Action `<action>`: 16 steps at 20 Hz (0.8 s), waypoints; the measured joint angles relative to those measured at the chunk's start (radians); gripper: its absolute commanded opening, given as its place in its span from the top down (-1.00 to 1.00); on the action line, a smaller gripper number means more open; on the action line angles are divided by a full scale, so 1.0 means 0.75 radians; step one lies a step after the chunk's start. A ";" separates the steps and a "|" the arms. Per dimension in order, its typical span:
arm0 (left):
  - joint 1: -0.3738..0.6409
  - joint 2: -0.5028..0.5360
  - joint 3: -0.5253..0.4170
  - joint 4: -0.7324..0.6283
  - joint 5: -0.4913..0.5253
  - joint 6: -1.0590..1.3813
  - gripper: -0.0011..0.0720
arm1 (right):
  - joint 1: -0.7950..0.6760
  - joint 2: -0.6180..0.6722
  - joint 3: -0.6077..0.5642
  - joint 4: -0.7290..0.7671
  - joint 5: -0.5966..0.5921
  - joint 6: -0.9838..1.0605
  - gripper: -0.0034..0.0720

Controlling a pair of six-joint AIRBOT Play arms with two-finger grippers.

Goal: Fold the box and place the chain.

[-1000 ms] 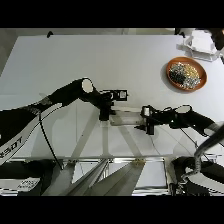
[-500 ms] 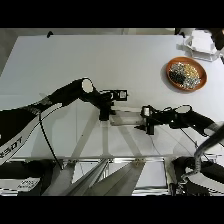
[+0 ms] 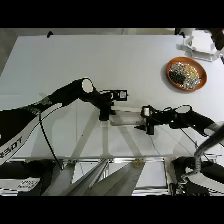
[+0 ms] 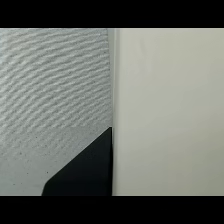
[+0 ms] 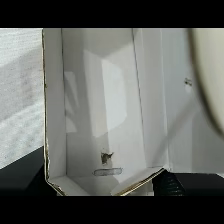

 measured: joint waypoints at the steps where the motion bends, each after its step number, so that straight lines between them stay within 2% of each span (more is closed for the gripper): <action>1: 0.000 0.000 0.000 0.000 0.000 0.000 0.94 | 0.000 0.000 0.000 0.000 0.000 0.000 0.00; 7: 0.000 0.000 0.000 -0.006 -0.015 -0.036 0.94 | -0.001 0.000 0.000 -0.001 0.000 0.000 0.00; 8: 0.000 0.000 0.000 -0.010 -0.022 -0.050 0.77 | 0.000 0.000 0.000 -0.001 0.000 -0.001 0.00; 9: 0.001 -0.001 -0.001 -0.010 -0.038 -0.065 0.30 | 0.001 -0.001 0.000 0.000 -0.002 0.000 0.00; 10: 0.002 -0.001 -0.002 -0.005 -0.063 -0.079 0.04 | 0.001 -0.001 0.000 0.000 -0.004 0.000 0.00; 11: 0.004 0.001 -0.001 -0.015 -0.062 -0.095 -0.14 | 0.001 -0.001 0.000 0.000 -0.003 0.000 0.00; 16: 0.036 0.056 -0.001 0.014 -0.133 -0.242 -0.15 | 0.001 -0.001 0.000 0.000 -0.002 0.000 0.00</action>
